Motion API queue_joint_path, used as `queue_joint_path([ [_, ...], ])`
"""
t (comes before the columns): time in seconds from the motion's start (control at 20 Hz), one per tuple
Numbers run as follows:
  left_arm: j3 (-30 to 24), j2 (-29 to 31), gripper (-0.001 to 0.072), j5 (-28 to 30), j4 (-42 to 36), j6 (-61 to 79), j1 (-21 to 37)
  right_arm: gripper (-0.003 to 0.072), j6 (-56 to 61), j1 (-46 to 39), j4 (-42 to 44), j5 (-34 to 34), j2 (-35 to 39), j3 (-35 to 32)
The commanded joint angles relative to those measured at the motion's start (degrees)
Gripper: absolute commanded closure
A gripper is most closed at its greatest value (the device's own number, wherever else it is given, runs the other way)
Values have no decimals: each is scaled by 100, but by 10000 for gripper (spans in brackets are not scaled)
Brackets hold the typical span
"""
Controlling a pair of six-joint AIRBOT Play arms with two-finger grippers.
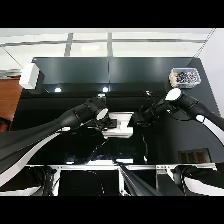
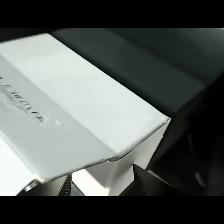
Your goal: Fold the box and place the chain.
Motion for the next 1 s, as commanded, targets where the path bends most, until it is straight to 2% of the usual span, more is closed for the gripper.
queue_joint_path([
  [0.0, 4, 2, 681, 57, -4, 0, 2, 283, 695, 306, -649, -295, 170, 24],
  [0.2, 4, 2, 681, 66, -4, 0, 2, 283, 1307, 542, -1220, -339, 264, 24],
  [0.35, 4, 2, 681, 66, -2, 2, 2, 283, 1729, 1040, -1676, -566, 262, 98],
  [0.6, 4, 2, 681, 92, -4, 0, 0, 283, 3733, 1932, -3399, -1189, 260, 546],
  [0.7, 4, 2, 681, 94, -4, 0, 2, 283, 4358, 2028, -3858, -1163, 256, 654],
  [0.95, 4, 2, 681, 94, -2, 0, 2, 283, 5149, 2157, -4295, -1008, 103, 678],
])
